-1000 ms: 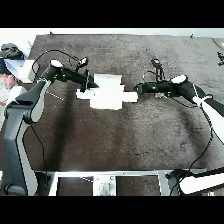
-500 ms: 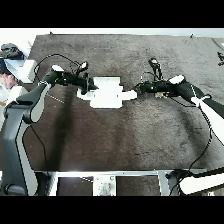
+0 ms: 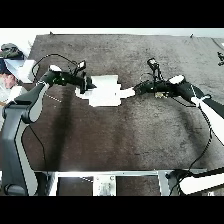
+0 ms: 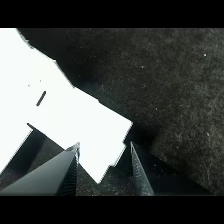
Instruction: Fold the box and place the chain.
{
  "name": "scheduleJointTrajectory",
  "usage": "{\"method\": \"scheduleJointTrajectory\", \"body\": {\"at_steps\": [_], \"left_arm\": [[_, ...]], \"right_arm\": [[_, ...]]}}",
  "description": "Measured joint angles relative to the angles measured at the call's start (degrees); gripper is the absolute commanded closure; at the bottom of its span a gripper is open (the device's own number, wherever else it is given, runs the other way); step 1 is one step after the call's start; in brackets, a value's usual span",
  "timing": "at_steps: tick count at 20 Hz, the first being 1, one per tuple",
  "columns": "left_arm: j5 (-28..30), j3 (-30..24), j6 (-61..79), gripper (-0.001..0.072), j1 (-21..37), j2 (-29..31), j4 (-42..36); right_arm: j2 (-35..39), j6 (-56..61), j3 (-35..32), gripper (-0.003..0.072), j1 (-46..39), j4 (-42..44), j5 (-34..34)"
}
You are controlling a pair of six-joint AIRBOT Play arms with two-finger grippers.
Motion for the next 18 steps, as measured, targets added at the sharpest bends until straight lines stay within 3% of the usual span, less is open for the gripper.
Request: {"method": "scheduleJointTrajectory", "body": {"at_steps": [11, 13, 18], "left_arm": [[1.20, -1.66, 2.38, 0.0698, 0.07, -0.11, 0.02], [0.96, -1.68, 2.40, 0.0698, 0.07, -0.11, 0.04], [0.17, -1.68, 2.43, 0.0697, 0.11, -0.11, 0.11]], "right_arm": [[0.00, -21.88, 0.00, 0.0284, 1.07, 6.60, 8.63], [0.00, -26.86, 0.00, 0.0099, 2.34, 7.10, 9.99], [0.00, -36.59, 0.00, 0.0098, 6.54, 6.86, 10.67]]}}
